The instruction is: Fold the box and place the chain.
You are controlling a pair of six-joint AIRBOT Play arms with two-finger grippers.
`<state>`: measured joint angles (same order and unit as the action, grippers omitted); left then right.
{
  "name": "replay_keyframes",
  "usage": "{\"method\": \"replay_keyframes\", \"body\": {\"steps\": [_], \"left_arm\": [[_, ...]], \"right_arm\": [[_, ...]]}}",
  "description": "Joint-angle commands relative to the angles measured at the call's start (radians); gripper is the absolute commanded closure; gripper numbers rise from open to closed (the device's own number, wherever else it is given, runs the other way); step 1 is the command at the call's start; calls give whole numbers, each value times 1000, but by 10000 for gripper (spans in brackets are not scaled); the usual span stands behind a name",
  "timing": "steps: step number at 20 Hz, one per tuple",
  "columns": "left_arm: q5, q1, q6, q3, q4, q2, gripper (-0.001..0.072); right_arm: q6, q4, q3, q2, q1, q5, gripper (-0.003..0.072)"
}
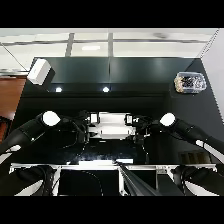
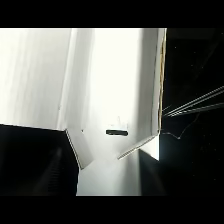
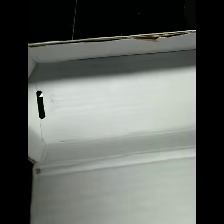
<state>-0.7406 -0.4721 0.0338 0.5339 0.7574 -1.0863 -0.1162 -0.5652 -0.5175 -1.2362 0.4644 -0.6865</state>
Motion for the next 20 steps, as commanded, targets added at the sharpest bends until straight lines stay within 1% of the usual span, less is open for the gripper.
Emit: {"method": "replay_keyframes", "body": {"steps": [1,4,6,8,9,11,17,20], "left_arm": [[-2,-7,-5,0,1,-4,355],[-1,-6,-43,0,1,-14,360],[-18,-6,-88,0,-24,-34,362],[-30,-6,-89,0,-82,-51,400],[-19,-6,-87,0,-104,-52,444],[5,-6,-87,0,-136,-52,444],[3,-20,-86,0,-235,-78,442],[9,-25,-86,0,-235,-81,443]], "right_arm": [[0,0,1,-1,1,0,454],[0,0,1,-1,1,0,453],[0,0,1,-1,1,-1,453],[0,0,1,-1,1,-1,454],[0,0,1,-1,1,-1,453],[0,0,1,-1,1,-1,453],[0,0,1,-1,1,0,453],[0,0,1,-1,1,0,454]]}}
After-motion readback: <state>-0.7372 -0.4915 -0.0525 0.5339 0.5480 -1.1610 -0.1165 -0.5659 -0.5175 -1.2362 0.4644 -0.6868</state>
